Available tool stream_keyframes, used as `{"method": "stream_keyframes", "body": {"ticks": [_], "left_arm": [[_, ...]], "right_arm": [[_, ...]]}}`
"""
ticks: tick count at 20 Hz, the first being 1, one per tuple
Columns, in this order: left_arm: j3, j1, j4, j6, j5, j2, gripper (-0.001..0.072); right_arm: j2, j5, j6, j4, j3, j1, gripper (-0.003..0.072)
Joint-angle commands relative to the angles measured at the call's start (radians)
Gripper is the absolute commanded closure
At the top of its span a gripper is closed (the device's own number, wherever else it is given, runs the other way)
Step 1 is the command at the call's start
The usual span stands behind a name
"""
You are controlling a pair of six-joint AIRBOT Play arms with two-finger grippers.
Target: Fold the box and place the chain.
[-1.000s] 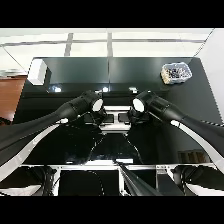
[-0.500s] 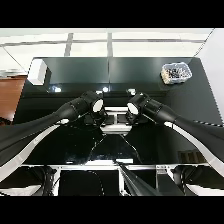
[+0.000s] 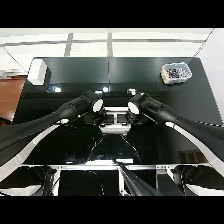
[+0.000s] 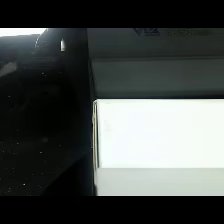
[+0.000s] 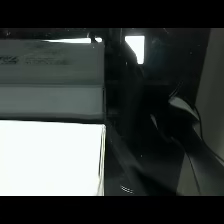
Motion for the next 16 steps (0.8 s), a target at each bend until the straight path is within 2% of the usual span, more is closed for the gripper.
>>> {"method": "stream_keyframes", "body": {"ticks": [1,4,6,8,9,12,13,14,15,16], "left_arm": [[0.001,0.000,0.000,0.000,0.003,0.000,0.0684],[0.001,0.001,0.000,0.000,0.003,0.000,0.0684],[0.001,0.000,0.000,0.000,0.003,0.000,0.0683],[0.001,0.000,-0.001,0.000,0.003,0.000,0.0684],[0.001,0.000,-0.001,0.000,0.003,0.000,0.0683],[0.001,0.000,0.000,0.000,0.003,0.000,0.0683],[0.001,0.000,-0.001,0.000,0.003,0.000,0.0683],[0.001,0.000,-0.001,0.000,0.002,0.000,0.0683],[0.001,0.000,-0.001,0.000,0.002,0.000,0.0684],[0.001,0.000,-0.001,0.000,0.001,0.000,0.0683]], "right_arm": [[0.081,0.015,-0.053,0.002,0.001,-0.001,0.0262],[0.264,0.042,-0.153,-0.029,0.006,-0.021,0.0264],[0.369,0.058,-0.160,-0.217,0.006,-0.072,0.0265],[0.388,0.074,-0.139,-0.488,0.005,-0.158,0.0265],[0.377,0.047,-0.138,-0.541,0.005,-0.224,0.0265],[0.303,-0.134,-0.139,-0.521,0.005,-0.480,0.0263],[0.263,-0.213,-0.143,-0.494,0.005,-0.561,0.0092],[0.225,-0.290,-0.188,-0.457,0.007,-0.621,-0.0024],[0.180,-0.356,-0.240,-0.395,0.023,-0.673,-0.0024],[0.125,-0.373,-0.269,-0.332,0.071,-0.713,-0.0024]]}}
